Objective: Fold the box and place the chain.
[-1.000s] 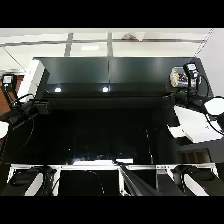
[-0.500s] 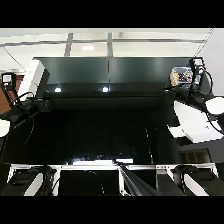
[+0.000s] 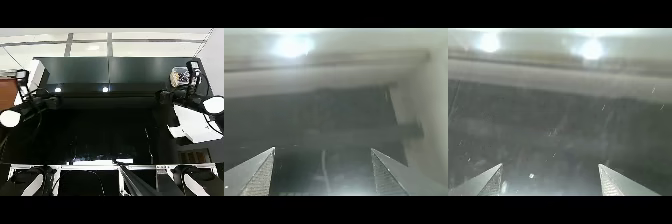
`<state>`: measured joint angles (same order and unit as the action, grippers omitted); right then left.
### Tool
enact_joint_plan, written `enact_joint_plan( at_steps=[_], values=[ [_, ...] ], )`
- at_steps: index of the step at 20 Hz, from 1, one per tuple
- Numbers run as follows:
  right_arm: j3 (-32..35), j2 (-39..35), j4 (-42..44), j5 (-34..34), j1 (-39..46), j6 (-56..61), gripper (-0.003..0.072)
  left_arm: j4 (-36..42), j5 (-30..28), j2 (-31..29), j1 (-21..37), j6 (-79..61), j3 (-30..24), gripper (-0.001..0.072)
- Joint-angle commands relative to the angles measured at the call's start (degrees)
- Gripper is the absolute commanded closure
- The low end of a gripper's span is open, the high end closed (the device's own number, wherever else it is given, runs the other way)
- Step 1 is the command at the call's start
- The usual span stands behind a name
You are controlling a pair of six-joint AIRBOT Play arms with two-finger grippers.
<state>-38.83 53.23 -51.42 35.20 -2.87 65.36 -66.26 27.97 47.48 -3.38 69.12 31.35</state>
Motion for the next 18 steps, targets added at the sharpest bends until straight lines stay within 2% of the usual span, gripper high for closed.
enact_joint_plan(
  at_steps=[1, 3, 5, 6, 8, 10, 13, 16, 18],
  values=[
    [0.0, 1.1, 0.0, 1.0, 0.7, 7.4, -0.0034, -1.5, 2.8, 4.8, -4.7, 0.0, 3.6, -0.0002],
    [-2.3, 1.3, -6.6, 3.2, 5.2, 16.3, -0.0034, -2.3, 5.0, 7.4, -4.7, 5.2, 6.4, -0.0002],
    [-7.5, 2.1, -22.9, 8.9, 13.6, 23.2, -0.0034, -8.9, 10.8, 9.3, -4.0, 10.5, 9.8, 0.0],
    [-10.6, 2.6, -33.8, 11.9, 18.3, 24.1, -0.0034, -14.2, 14.3, 9.6, -4.0, 14.5, 11.5, 0.0],
    [-14.9, 4.1, -52.2, 14.8, 27.6, 27.1, -0.0034, -22.7, 19.0, 9.6, -4.0, 21.4, 13.2, 0.0],
    [-18.0, 7.0, -57.5, 17.5, 38.2, 30.1, -0.0034, -24.3, 19.7, 9.6, -4.0, 22.8, 13.2, 0.0],
    [-20.6, 12.8, -52.2, 21.0, 50.9, 31.2, -0.0034, -23.0, 19.6, 9.6, -4.0, 22.8, 13.2, -0.0001],
    [-24.9, 20.8, -32.4, 24.9, 57.6, 15.2, -0.0034, -22.8, 19.6, 9.6, -4.0, 22.8, 13.2, 0.0],
    [-29.1, 27.1, -24.5, 32.4, 59.0, 5.6, -0.0034, -22.8, 19.6, 9.6, -4.0, 22.8, 13.2, 0.0]
  ],
)
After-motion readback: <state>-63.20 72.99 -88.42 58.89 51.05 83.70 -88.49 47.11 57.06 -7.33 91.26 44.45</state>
